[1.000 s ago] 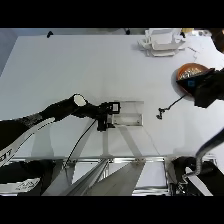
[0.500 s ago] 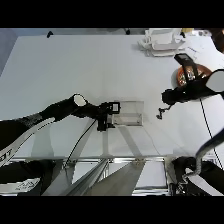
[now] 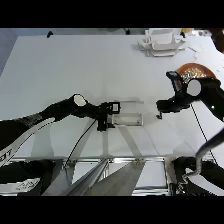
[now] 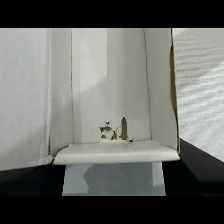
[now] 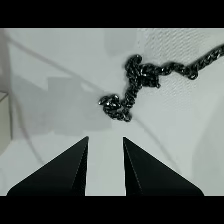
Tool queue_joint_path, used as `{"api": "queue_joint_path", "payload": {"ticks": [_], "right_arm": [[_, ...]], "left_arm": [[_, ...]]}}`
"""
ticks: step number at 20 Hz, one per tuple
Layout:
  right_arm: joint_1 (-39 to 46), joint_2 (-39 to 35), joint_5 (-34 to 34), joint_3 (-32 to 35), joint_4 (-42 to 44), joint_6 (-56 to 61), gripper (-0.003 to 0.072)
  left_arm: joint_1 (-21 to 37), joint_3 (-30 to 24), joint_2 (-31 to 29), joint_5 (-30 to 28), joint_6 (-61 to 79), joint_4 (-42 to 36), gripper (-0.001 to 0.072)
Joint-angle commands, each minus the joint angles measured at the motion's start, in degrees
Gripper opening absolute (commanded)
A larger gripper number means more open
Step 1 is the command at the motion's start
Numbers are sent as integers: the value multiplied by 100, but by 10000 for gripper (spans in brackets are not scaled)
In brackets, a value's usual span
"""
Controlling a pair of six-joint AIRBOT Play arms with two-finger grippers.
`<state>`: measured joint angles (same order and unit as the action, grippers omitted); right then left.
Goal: Fold the box and place the chain.
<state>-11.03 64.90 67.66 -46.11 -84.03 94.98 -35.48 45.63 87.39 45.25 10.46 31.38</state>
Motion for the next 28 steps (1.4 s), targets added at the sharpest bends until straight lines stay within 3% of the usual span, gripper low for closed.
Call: {"api": "queue_joint_path", "payload": {"ticks": [1,14,16,18,20,23,28], "right_arm": [[-4,35,-291,378,-26,129,219],[-4,782,-813,522,-129,264,214],[-4,938,-883,522,-127,264,154],[-4,938,-903,522,-129,192,18],[-4,931,-881,522,-146,83,17],[-4,743,-826,522,-101,-129,17],[-4,-345,-660,522,-59,-468,16]], "left_arm": [[4,2,-4,-2,0,0,253],[4,4,-4,-2,2,0,253],[4,4,-4,-2,0,-2,253],[4,4,-4,-2,0,-2,253],[4,4,-4,-2,0,-2,253],[4,4,-4,-2,0,0,253],[4,4,-4,-4,0,0,253]]}}
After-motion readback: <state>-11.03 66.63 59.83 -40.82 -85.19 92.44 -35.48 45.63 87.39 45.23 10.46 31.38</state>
